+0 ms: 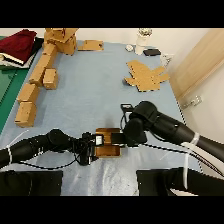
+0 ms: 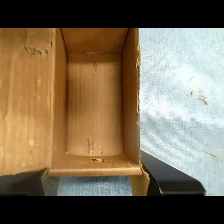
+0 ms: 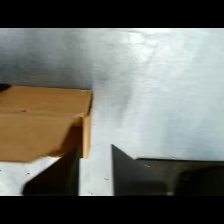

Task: Fold the box.

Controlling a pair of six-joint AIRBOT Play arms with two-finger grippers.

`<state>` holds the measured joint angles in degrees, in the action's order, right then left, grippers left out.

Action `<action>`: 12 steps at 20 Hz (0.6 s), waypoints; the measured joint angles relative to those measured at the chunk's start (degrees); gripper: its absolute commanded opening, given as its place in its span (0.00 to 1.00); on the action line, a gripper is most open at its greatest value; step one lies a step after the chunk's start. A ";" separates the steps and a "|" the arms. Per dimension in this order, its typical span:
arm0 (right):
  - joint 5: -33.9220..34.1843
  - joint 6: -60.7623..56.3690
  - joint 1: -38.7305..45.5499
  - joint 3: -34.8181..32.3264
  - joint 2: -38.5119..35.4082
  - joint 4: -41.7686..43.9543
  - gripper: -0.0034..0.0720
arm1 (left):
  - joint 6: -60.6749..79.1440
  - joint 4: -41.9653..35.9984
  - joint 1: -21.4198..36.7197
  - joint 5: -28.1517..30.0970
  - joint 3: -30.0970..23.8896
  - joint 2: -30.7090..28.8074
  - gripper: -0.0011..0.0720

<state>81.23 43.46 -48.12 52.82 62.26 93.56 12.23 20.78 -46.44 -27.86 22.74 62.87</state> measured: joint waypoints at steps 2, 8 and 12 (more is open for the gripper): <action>1.38 0.79 2.75 -0.02 -1.57 -1.55 0.05 | 0.00 0.00 0.00 0.00 0.00 0.00 0.61; -9.22 28.30 24.52 -4.50 4.57 16.13 0.05 | -0.02 0.02 -0.02 0.00 0.00 0.00 0.61; -5.49 63.78 35.95 -5.49 17.11 50.64 0.05 | -0.02 0.00 0.00 0.02 0.00 0.00 0.61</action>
